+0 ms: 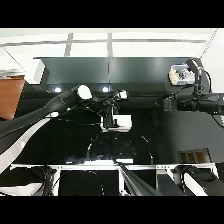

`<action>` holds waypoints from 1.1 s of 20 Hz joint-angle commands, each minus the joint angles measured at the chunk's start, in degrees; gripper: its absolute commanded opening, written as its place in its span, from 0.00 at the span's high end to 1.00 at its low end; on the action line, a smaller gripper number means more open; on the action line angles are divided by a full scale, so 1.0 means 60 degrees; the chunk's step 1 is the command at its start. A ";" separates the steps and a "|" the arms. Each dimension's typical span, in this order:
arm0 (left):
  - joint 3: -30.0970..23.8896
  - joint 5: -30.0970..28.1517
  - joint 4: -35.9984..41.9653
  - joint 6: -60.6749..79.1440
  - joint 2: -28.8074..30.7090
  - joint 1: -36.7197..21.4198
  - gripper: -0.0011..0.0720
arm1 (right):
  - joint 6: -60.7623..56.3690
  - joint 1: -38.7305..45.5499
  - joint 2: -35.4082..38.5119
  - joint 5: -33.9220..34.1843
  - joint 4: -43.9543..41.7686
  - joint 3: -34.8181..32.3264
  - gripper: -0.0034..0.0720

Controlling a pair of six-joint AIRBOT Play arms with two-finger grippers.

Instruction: Fold the box and place the chain.

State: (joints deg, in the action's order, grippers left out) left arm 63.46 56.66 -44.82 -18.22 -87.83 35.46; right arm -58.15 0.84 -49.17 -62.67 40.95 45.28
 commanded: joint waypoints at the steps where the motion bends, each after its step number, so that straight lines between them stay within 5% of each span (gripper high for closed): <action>1: 0.0288 0.0550 -0.0922 -0.0189 -0.0029 0.0131 0.01 | -0.0011 0.0000 0.0000 -0.0011 0.0047 0.0000 0.93; 6: 0.0346 0.0200 -0.3136 -0.2004 -0.0259 0.1064 0.02 | -0.0138 0.0000 0.0000 -0.0007 0.0044 0.0000 0.93; 7: 0.0393 0.0069 -0.3719 -0.2412 -0.0273 0.1271 0.07 | -0.0164 0.0000 0.0000 -0.0015 0.0044 0.0000 0.93; 10: 0.1191 0.0707 -0.6033 -0.4590 -0.0219 0.1657 0.47 | -0.0244 0.0000 0.0000 -0.0022 0.0040 0.0000 0.93; 12: 0.1803 0.1559 -0.7129 -0.5730 0.0062 0.1377 0.51 | -0.0248 0.0000 0.0000 -0.0051 0.0040 0.0000 0.93; 17: 0.1971 0.3723 -0.7282 -0.7366 0.1741 -0.1483 0.52 | -0.0248 0.0000 0.0000 -0.0273 0.0044 0.0000 0.93; 22: 0.1107 0.3679 -0.7271 -0.8623 0.2787 -0.6528 0.52 | -0.0248 0.0000 0.0000 -0.0262 0.0033 0.0000 0.93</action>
State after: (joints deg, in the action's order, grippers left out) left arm 72.44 77.28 -87.72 -64.20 -74.17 11.44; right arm -59.64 0.84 -49.17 -64.07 41.21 45.28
